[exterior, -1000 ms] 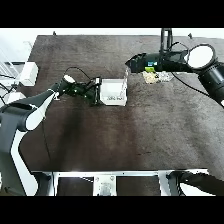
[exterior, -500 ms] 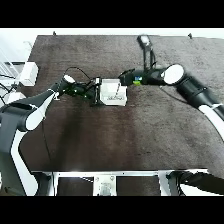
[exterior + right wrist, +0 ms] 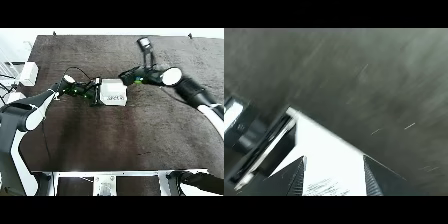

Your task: Fold the box and place the chain.

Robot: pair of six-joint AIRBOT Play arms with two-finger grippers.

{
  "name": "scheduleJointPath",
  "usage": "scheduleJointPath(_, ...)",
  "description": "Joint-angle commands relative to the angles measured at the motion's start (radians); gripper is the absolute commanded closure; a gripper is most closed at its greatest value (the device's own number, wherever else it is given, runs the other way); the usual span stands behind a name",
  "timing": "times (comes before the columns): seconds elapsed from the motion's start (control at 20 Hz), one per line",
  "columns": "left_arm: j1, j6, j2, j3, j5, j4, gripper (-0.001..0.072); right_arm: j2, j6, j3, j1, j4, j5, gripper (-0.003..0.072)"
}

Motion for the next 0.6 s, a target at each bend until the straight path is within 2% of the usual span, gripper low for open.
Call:
scheduleJointPath(0.0,0.0,0.0,0.0,0.0,0.0,0.0,0.0411,0.083,-0.132,0.017,-0.115,-0.007,0.014,0.0237)
scheduleJointPath(0.1,0.0,0.0,0.0,0.0,0.0,0.0,0.0411,0.067,-0.309,0.019,-0.197,0.126,0.06,0.0256)
scheduleJointPath(0.25,0.0,0.0,0.0,0.0,0.0,0.0,0.0411,-0.039,-0.622,0.041,-0.299,0.41,0.202,0.0313)
scheduleJointPath(0.4,0.0,0.0,0.0,0.0,0.0,0.0,0.041,-0.173,-0.801,0.082,-0.34,0.513,0.292,0.0315)
scheduleJointPath(0.55,0.0,0.0,0.0,0.0,0.0,0.0,0.0411,-0.304,-0.883,0.154,-0.333,0.527,0.348,0.0319)
